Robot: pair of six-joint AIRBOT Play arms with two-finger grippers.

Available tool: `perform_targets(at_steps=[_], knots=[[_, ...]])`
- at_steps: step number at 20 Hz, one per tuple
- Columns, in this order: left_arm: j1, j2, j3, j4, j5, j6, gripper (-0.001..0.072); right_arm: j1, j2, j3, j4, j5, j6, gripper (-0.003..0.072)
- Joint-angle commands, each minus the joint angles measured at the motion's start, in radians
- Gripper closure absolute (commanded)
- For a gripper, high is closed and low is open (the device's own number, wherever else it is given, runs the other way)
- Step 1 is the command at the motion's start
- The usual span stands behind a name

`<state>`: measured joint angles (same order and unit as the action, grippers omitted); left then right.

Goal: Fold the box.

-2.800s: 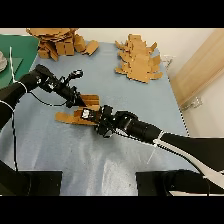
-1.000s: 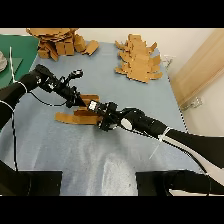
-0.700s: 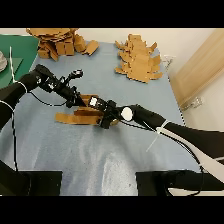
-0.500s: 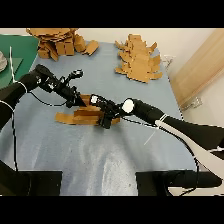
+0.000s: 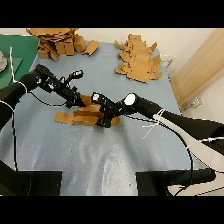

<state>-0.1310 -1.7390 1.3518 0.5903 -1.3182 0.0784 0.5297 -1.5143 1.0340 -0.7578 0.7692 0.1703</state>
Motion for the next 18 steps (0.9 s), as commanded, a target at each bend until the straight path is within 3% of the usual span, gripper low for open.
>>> perform_targets(at_steps=[1, 18], knots=[[0.0, 0.0, 0.0, 0.0, 0.002, 0.0, 0.0696, -0.002, -0.008, 0.009, 0.011, 0.008, -0.015, -0.0014], [0.0, 0.0, 0.0, 0.0, 0.002, 0.0, 0.0696, 0.0, -0.008, 0.009, 0.003, -0.015, -0.014, -0.0013]])
